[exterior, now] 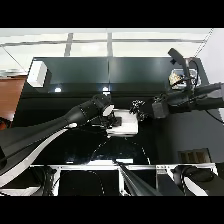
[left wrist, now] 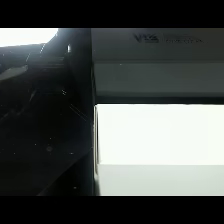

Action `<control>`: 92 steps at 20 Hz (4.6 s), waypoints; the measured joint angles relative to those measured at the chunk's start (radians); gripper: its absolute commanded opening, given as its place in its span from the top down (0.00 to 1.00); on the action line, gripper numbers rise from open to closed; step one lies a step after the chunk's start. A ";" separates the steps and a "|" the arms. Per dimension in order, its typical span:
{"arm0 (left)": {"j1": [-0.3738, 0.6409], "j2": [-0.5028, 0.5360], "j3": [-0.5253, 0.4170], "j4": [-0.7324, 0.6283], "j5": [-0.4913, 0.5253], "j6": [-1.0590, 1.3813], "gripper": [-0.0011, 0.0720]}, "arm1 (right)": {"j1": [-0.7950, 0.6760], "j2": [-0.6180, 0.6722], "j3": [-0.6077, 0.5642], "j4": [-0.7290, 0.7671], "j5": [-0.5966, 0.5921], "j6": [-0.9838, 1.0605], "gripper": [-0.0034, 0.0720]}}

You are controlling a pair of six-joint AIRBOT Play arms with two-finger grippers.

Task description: Fold the box and place the chain.

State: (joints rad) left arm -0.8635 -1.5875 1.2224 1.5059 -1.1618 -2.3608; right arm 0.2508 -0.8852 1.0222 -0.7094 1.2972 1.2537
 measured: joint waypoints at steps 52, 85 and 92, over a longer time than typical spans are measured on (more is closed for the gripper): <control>0.000 0.000 0.000 0.000 0.001 0.000 0.95 | -0.010 -0.124 -0.164 -0.292 -0.109 0.011 0.70; 0.000 0.000 0.000 -0.002 0.002 -0.001 0.95 | 0.027 -0.146 -0.243 -0.119 -0.219 -0.867 0.94; 0.000 0.000 0.000 -0.001 0.005 -0.001 0.95 | 0.037 -0.128 -0.199 0.160 -0.172 -0.767 0.94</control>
State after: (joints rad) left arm -0.8635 -1.5875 1.2224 1.5051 -1.1568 -2.3615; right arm 0.2882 -1.0134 0.8234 -0.5491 1.1248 0.4866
